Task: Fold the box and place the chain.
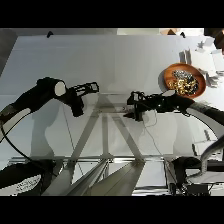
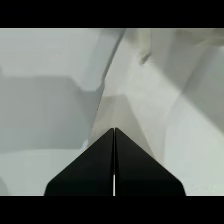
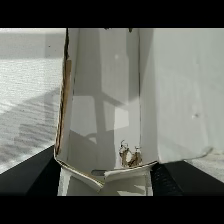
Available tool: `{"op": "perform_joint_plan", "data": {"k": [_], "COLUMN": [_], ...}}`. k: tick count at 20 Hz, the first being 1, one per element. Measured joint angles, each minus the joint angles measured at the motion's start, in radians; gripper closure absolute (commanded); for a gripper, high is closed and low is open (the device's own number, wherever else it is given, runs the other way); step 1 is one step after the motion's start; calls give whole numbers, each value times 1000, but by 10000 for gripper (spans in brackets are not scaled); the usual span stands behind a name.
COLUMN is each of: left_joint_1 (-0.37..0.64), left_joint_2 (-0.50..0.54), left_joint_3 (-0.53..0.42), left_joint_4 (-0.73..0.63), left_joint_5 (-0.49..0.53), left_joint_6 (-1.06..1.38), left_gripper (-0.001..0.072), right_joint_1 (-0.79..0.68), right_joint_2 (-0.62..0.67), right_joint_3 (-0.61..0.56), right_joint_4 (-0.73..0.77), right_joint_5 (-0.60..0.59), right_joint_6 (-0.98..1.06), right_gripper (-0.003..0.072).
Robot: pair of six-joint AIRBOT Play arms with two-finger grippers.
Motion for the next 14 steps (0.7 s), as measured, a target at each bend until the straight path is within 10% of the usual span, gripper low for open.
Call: {"op": "perform_joint_plan", "data": {"k": [4,14], "left_joint_1": [28,203], "left_joint_2": [45,14], "left_joint_3": [-14,-190], "left_joint_4": [-144,-616], "left_joint_5": [18,26], "left_joint_6": [205,874], "left_gripper": [245,251], "right_joint_1": [0,0], "right_joint_2": [0,0], "right_joint_3": [0,0], "right_joint_4": [0,0], "right_joint_5": [0,0], "right_joint_6": [0,0], "right_gripper": [151,151]}}
